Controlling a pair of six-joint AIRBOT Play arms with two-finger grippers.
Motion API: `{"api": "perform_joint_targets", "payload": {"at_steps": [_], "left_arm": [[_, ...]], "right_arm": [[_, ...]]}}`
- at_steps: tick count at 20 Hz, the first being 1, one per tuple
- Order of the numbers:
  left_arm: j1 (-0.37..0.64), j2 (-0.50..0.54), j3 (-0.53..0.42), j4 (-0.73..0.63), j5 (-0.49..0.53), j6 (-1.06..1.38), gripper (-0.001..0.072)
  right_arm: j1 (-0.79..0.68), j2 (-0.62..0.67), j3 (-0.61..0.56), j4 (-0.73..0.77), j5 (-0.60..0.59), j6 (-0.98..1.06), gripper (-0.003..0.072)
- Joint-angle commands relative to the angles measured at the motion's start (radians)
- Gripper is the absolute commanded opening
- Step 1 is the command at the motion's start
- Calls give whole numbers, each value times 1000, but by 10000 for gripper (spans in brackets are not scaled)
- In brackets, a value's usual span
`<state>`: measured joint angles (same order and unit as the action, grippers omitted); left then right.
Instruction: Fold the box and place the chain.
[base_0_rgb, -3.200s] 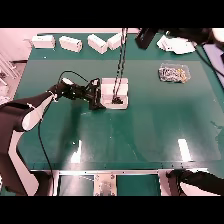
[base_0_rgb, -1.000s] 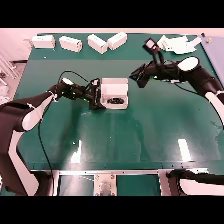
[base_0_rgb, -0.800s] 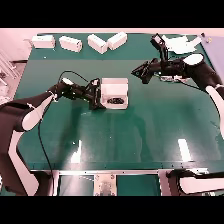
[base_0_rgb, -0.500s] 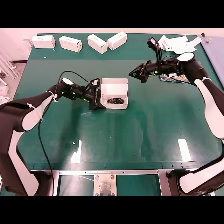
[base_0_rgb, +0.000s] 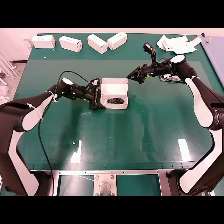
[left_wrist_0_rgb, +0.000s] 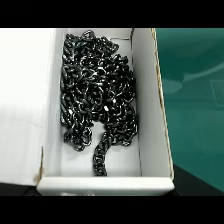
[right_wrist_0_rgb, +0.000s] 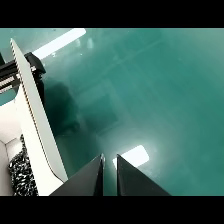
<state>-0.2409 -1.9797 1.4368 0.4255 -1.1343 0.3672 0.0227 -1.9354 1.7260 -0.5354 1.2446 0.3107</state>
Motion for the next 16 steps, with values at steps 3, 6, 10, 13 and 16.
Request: {"api": "perform_joint_targets", "payload": {"at_steps": [3, 6, 10, 13, 16], "left_arm": [[1, 1, 1, 0, 0, 0, 626], [1, 1, 1, 0, 0, 0, 627], [0, 1, 1, 0, 0, 0, 627], [1, 1, 1, 0, 0, 0, 627], [0, 1, 1, 0, 0, 0, 627]], "right_arm": [[6, -21, 21, 1, 132, 2, 112], [18, -21, 82, 5, 267, 3, 114], [64, -21, 137, 0, 397, 80, 116], [114, -21, 137, -43, 478, 80, 131], [140, -21, 137, -159, 427, 40, 154]]}}
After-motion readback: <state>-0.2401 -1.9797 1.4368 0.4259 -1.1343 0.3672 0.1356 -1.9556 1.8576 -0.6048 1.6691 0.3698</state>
